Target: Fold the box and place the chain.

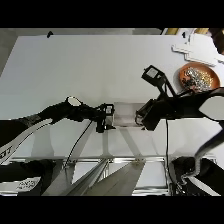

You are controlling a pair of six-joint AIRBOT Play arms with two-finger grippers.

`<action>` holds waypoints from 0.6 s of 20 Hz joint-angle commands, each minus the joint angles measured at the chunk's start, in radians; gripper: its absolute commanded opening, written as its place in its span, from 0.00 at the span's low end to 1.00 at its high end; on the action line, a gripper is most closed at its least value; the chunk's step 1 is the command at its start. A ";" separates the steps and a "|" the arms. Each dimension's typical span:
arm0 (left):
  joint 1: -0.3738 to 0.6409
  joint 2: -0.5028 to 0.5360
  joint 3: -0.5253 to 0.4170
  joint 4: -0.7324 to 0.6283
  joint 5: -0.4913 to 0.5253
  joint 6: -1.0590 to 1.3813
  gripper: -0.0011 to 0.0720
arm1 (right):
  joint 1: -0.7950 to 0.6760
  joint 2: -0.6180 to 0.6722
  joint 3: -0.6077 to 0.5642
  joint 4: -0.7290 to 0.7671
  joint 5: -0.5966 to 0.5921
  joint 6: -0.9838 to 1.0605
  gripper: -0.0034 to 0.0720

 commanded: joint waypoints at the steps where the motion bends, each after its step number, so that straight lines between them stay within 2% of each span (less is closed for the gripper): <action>1: 0.000 0.000 0.000 0.000 0.000 0.000 0.29 | 0.013 -0.064 -0.082 0.003 -0.127 -0.023 0.07; 8: 0.000 0.000 0.000 0.000 0.000 0.000 0.29 | 0.013 -0.253 -0.089 0.083 -0.163 -0.118 0.07; 12: 0.000 0.000 0.000 0.000 0.000 0.000 0.29 | 0.061 -0.267 -0.089 0.085 -0.197 -0.128 0.07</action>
